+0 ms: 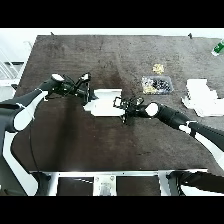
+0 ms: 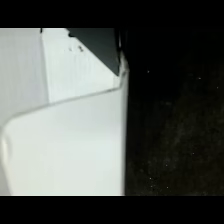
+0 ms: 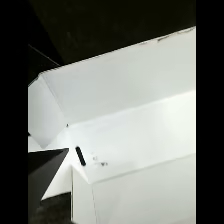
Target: Fold the box and place the chain.
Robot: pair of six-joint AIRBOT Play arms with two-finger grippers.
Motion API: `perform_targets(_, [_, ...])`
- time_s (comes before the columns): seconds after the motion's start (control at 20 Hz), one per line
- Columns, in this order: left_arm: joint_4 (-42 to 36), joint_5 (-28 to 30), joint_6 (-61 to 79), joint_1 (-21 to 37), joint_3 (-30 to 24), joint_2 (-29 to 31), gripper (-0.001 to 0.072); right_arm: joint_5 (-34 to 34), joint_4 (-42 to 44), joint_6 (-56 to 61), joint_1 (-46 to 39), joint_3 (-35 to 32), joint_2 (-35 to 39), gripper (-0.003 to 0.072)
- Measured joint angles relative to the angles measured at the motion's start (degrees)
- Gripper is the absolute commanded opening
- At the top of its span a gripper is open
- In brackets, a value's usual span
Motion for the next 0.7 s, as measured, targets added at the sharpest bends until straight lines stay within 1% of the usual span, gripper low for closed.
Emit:
perform_targets(0.3, [0.0, 0.0, 0.0, 0.0, 0.0, 0.0, 0.0019, -2.38, 2.16, 0.5, -0.37, 2.32, -0.04, 0.0554])
perform_targets(0.35, [0.0, 0.0, 0.0, 0.0, 0.0, 0.0, 0.0019, -2.64, 2.36, 0.52, -0.79, 2.91, -0.04, 0.0592])
perform_targets(0.4, [0.0, 0.02, -0.02, 0.0, 0.0, 0.0, 0.0019, -2.67, 2.49, 0.55, -1.29, 3.39, -0.04, 0.0606])
perform_targets(0.7, [0.02, 0.02, -0.02, 0.0, 0.0, 0.0, 0.0019, -1.07, 2.99, -0.39, -4.11, 6.1, -0.2, 0.0613])
